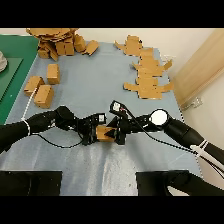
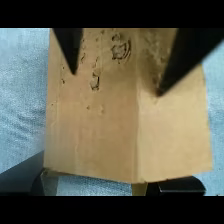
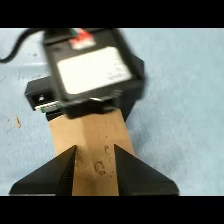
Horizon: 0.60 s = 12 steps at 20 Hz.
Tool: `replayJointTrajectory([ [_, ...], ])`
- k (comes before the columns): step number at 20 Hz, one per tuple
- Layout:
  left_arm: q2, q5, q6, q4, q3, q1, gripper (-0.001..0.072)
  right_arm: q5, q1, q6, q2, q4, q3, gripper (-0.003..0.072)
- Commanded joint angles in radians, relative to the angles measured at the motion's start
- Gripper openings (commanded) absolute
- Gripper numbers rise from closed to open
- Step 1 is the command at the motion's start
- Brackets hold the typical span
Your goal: Fold the box.
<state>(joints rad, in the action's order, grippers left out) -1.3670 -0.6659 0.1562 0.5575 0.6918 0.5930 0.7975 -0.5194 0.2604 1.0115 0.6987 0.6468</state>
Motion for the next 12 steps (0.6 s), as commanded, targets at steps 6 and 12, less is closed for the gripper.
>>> replayJointTrajectory([
  [6,0.001,0.000,0.000,0.000,0.000,0.000,0.0393,-0.017,-0.031,-0.100,0.011,0.096,0.002,0.0453],
  [12,0.001,0.000,0.000,0.000,0.000,0.000,0.0393,-0.002,-0.034,-0.176,0.019,0.129,0.002,0.0503],
])
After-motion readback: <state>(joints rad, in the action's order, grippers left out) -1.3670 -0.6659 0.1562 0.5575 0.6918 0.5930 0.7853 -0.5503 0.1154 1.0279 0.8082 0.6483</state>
